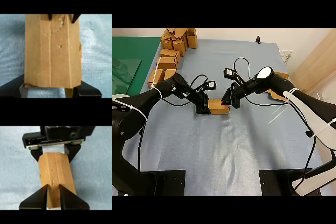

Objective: Fold the box.

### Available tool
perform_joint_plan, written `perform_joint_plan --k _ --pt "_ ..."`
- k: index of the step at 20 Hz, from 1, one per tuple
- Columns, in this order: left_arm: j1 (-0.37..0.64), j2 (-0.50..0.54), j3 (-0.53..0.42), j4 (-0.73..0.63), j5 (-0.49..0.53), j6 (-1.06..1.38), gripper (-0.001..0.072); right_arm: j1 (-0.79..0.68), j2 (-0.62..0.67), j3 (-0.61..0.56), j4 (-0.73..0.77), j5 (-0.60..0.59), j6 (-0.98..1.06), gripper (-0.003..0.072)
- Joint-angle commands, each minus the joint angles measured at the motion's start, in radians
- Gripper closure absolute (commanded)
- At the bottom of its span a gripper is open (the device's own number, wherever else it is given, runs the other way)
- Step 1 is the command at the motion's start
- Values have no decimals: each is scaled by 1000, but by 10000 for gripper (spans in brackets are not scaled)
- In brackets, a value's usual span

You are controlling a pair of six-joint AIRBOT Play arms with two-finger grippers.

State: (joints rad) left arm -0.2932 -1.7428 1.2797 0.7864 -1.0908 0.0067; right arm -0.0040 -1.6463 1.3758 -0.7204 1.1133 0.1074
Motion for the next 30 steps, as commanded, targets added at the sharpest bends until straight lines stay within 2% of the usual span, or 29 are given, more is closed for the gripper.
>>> perform_joint_plan --k 1,3,8,9,10,11,14,15,17,19,21,23,25,27,28,30 --pt "0 0 0 0 0 0 511 23 0 2 -53 2 32 505" --pt "0 0 0 0 0 0 511 29 0 2 -55 -8 32 609" --pt "0 0 0 0 0 0 511 34 10 2 -61 -56 34 645" --pt "0 0 0 0 0 0 511 37 18 2 -61 -56 34 622" --pt "0 0 0 0 0 0 511 37 24 3 -60 -54 34 497" --pt "0 0 0 0 0 0 511 37 27 3 -63 -52 33 445" --pt "0 0 0 0 -1 0 511 40 27 2 -63 -24 31 413" --pt "0 0 0 0 -1 0 511 44 27 2 -61 -14 31 311" --pt "0 0 0 0 -1 0 511 54 27 2 -62 -16 31 311" --pt "0 0 0 0 -2 0 511 61 25 2 -64 -43 31 323" --pt "0 0 0 0 -2 0 510 68 18 2 -71 -80 31 403" --pt "0 0 0 0 -2 0 511 68 17 2 -82 -108 31 406" --pt "0 0 0 0 -2 0 511 68 17 2 -96 -119 31 464" --pt "0 0 0 0 -1 0 510 68 17 2 -99 -122 31 480" --pt "0 0 0 -1 -1 0 511 68 17 2 -99 -123 31 540" --pt "0 0 0 0 -1 0 511 69 17 2 -104 -123 31 541"
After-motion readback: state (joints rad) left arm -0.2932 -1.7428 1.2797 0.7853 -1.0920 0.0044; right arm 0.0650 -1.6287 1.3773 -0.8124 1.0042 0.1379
